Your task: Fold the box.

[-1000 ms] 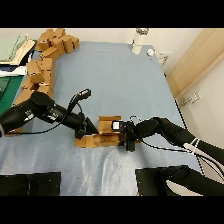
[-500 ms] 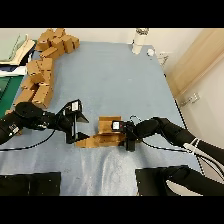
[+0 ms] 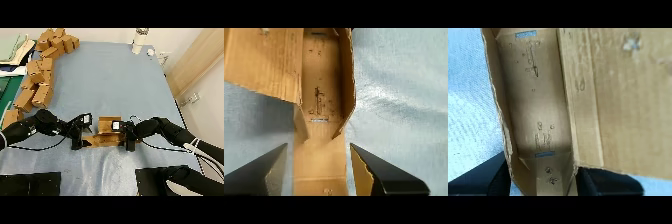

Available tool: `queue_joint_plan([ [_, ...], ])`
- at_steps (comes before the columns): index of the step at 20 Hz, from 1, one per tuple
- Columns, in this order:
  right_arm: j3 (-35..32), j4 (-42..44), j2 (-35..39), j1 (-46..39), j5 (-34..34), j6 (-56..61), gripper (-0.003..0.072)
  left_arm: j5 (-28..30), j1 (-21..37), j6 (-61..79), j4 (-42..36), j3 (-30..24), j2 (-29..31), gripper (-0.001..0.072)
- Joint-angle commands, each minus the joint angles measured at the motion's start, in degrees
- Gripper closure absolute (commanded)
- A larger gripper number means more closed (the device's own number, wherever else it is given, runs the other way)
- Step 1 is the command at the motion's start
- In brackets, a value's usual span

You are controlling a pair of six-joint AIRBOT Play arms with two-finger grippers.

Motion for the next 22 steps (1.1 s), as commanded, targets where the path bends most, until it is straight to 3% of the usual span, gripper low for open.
queue_joint_plan([
  [1, 0.0, 0.0, 0.0, 0.0, 0.0, 0.0, 0.0284, 1.2, -1.7, 0.4, -2.1, -0.1, -2.0, 0.0143],
  [2, 0.0, 0.0, 0.0, 0.0, 0.0, 0.0, 0.0284, 1.3, -1.9, 0.4, -2.3, -0.1, -2.3, 0.0144],
  [3, 0.0, 0.0, 0.0, 0.0, 0.0, 0.0, 0.0284, 1.2, -2.0, 0.3, -2.3, -0.1, -2.5, 0.02],
  [4, 0.0, 0.0, 0.0, 0.0, 0.0, 0.0, 0.0284, 1.0, -2.0, 0.3, -2.3, -0.1, -2.5, 0.0333],
  [5, 0.0, 0.0, 0.0, 0.0, 0.0, 0.0, 0.0284, 1.0, -2.0, 0.3, -2.6, -0.1, -2.5, 0.0359],
  [12, 0.0, 0.0, 0.0, 0.0, 0.0, 0.0, 0.0284, 3.4, -2.7, 2.2, -6.4, -0.1, -2.5, 0.0362],
  [14, 0.0, 0.0, 0.0, 0.0, 0.0, 0.0, 0.0284, 3.6, -3.0, 2.3, -6.8, -0.1, -2.5, 0.0557],
  [22, 0.0, 0.0, 0.0, 0.0, 0.0, 0.0, 0.0284, 4.9, -5.2, 5.9, -12.3, 0.1, -4.2, 0.0559],
])
